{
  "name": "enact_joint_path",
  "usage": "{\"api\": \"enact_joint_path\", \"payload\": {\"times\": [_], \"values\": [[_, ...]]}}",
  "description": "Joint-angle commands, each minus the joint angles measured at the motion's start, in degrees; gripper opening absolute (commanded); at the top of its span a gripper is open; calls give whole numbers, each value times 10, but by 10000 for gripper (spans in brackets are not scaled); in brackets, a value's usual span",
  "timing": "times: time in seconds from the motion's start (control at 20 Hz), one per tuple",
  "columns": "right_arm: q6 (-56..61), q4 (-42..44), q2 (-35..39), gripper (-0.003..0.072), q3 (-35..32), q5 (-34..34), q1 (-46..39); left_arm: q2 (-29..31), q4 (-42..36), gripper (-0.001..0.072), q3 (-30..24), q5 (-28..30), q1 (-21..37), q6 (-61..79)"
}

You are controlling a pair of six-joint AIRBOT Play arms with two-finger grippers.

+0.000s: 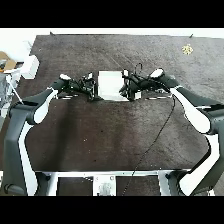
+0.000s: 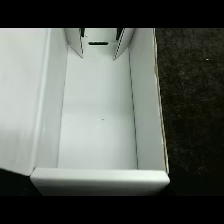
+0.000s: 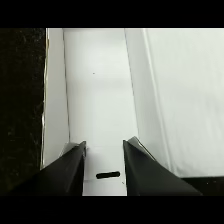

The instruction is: Fold the box and place the chain.

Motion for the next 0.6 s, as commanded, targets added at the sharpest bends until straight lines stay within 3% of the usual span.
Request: {"api": "enact_joint_path", "payload": {"times": [0.0,0.25,0.3,0.35,0.4,0.55], "values": [[-18,5,-3,308,0,-17,5,0,0,163,0,0,0,0],[-25,5,-3,310,0,-16,6,0,0,163,0,0,0,0],[-32,5,-3,441,0,-16,6,0,0,162,0,0,0,0],[-43,4,-3,647,0,-15,6,0,0,163,0,0,0,0],[-47,4,-3,686,0,-15,6,0,0,163,0,0,0,0],[-47,4,-3,686,0,-15,6,0,0,163,0,0,0,0]]}}
